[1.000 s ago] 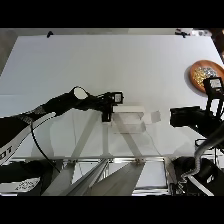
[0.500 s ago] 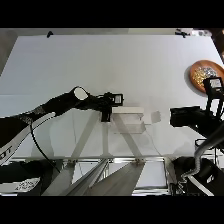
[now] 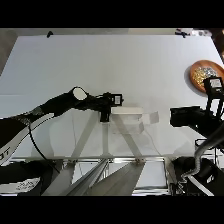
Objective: Fold the box and place the chain.
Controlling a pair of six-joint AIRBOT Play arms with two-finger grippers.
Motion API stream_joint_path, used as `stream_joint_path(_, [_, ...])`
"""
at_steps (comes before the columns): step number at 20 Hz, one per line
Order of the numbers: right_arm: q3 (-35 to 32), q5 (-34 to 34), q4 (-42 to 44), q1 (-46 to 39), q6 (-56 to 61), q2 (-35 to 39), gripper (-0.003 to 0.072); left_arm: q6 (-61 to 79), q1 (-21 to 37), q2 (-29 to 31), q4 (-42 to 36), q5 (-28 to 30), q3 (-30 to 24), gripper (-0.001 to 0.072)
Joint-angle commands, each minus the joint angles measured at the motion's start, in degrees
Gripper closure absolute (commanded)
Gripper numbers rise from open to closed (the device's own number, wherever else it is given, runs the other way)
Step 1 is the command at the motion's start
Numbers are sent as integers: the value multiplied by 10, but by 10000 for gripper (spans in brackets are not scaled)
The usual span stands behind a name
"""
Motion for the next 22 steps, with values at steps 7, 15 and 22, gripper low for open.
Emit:
stream_joint_path(7, [0, -1, 0, 0, 0, 0, 365, -1, 0, 8, -9, -3, 1, 702])
stream_joint_path(15, [0, -1, 0, 0, 0, 0, 365, -58, -2, 8, 32, -2, 1, 702])
stream_joint_path(22, [0, -1, 0, 0, 0, 0, 365, -80, -4, 8, 43, 2, 1, 702])
